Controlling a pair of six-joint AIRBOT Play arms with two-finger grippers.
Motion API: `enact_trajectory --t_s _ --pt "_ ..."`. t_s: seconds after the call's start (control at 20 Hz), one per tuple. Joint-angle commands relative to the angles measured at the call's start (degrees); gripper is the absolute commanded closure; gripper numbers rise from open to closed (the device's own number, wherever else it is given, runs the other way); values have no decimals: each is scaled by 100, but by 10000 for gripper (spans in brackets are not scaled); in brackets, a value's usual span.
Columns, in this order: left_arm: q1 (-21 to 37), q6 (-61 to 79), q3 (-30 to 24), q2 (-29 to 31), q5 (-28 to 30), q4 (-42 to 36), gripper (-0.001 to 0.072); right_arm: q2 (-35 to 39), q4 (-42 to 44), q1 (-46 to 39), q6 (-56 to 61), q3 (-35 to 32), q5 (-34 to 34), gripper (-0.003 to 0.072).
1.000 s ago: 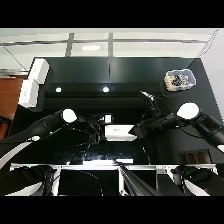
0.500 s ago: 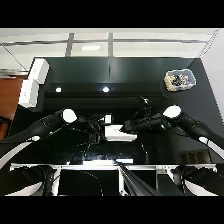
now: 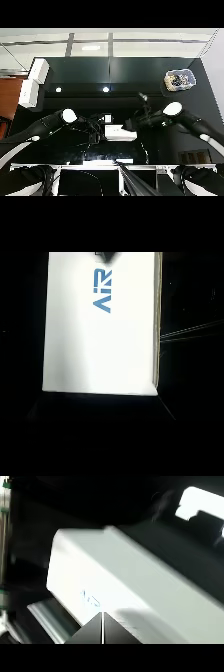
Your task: Fold the box and place the chain.
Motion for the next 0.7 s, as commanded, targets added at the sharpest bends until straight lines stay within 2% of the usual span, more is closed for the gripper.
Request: enact_trajectory --t_s 0.0,0.05,0.1,0.2,0.3,0.4,0.5,0.65 --pt "13 22 4 98 -9 144 284 922 -339 -673 -26 424 1099 668" --pt "13 22 4 162 -28 219 24 1255 -540 -986 114 479 1283 668" --pt "22 -136 4 267 -28 376 -2 1606 -754 -1346 238 492 1412 668" --pt "76 -656 4 605 -227 994 -3 2159 -1132 -2004 411 492 1663 668" --pt "219 -1117 4 1014 -667 1432 -4 2481 -1298 -2538 428 492 1808 668" --pt "286 -1233 4 1381 -940 1329 -3 2544 -1298 -2903 428 492 1858 668" --pt "83 -1342 85 1473 -846 1064 -3 2540 -1392 -3032 426 490 1696 668" --pt "-332 -1484 452 1001 -236 629 -2 2538 -1493 -3036 428 487 1440 667"
